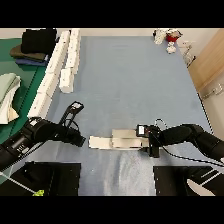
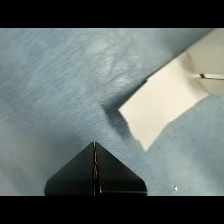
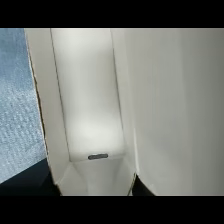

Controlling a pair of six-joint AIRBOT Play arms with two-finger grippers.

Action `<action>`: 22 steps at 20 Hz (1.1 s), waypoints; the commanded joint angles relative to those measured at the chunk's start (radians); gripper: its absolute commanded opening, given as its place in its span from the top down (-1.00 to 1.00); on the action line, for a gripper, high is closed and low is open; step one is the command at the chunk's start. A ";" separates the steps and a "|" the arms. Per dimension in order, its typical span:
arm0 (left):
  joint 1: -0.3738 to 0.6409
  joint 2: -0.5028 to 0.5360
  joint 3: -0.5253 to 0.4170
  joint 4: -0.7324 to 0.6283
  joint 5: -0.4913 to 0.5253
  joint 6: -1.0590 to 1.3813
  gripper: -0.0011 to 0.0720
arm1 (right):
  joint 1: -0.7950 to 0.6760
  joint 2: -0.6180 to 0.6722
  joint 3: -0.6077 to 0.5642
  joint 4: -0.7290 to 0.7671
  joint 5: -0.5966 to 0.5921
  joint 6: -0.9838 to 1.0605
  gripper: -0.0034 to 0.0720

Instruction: Fold the box.

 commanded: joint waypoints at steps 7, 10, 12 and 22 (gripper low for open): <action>0.081 -0.172 -0.106 -0.547 0.197 0.249 0.94 | 0.000 0.000 0.001 0.000 0.001 0.000 -0.45; -0.013 -0.237 -0.105 -0.667 0.303 0.308 0.94 | 0.000 0.000 0.001 0.000 0.001 0.000 -0.45; -0.083 -0.262 -0.105 -0.671 0.335 0.307 0.94 | 0.000 0.000 0.001 0.000 0.001 0.000 -0.45; -0.121 -0.222 -0.003 -0.695 0.301 0.285 0.93 | 0.000 0.000 0.001 0.000 0.001 0.000 -0.45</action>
